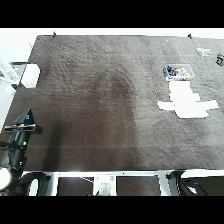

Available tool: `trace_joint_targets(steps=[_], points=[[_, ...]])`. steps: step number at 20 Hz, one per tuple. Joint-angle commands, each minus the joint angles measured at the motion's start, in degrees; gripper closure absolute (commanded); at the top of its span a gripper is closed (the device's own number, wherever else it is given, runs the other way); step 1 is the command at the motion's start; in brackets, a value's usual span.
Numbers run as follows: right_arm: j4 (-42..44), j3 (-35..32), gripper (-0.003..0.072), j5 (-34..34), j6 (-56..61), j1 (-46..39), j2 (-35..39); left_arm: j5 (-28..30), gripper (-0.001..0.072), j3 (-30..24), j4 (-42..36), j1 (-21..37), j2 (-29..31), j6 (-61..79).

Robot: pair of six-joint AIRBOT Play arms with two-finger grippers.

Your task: Fold the box and place the chain.

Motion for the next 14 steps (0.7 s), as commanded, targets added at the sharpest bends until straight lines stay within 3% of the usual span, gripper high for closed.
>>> trace_joint_targets(steps=[1, 14], points=[[-7.0, 18.9, 0.0330, 11.1, 1.9, 0.8, -13.3, 0.1, 0.0688, 0.0, 0.0, 0.0, 0.0, 0.0], [-9.0, 21.2, 0.0330, 0.5, -4.3, 2.0, -23.0, 0.0, 0.0687, 0.0, 0.0, 0.0, 0.0, 0.0]])
